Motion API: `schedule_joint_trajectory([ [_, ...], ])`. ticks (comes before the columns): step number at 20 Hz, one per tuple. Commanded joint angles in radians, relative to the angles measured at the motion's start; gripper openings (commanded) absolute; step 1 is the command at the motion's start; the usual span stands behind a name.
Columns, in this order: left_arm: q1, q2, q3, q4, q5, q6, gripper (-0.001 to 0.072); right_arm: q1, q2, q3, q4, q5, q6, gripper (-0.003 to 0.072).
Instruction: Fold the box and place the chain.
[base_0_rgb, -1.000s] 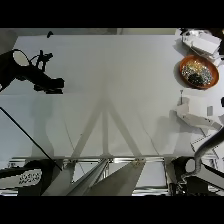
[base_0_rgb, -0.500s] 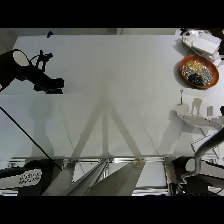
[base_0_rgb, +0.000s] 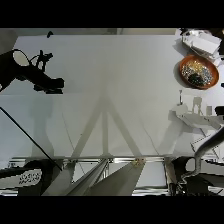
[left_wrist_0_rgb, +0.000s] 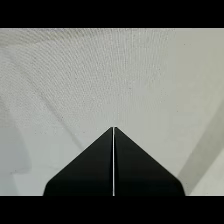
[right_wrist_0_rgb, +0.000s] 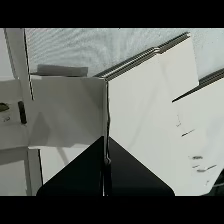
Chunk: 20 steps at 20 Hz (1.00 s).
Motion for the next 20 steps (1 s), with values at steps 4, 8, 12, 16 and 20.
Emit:
schedule_joint_trajectory([
  [4,0.000,0.000,0.000,0.000,0.000,0.000,0.0013,0.129,0.077,0.000,0.191,0.051,-0.081,0.0014],
  [8,0.000,0.000,0.000,0.000,0.000,0.000,0.0013,0.256,0.203,-0.078,0.483,0.017,-0.113,0.0013],
  [12,0.000,0.000,0.000,0.000,0.000,0.000,0.0013,0.463,0.363,-0.289,0.763,-0.162,-0.129,0.0013],
  [16,0.000,0.000,0.000,0.000,0.000,0.000,0.0013,0.724,0.458,-0.381,0.824,-0.332,-0.032,0.0013],
  [20,0.000,0.000,0.000,0.000,0.000,0.000,0.0013,0.911,0.469,-0.413,0.813,-0.520,0.104,0.0013],
])
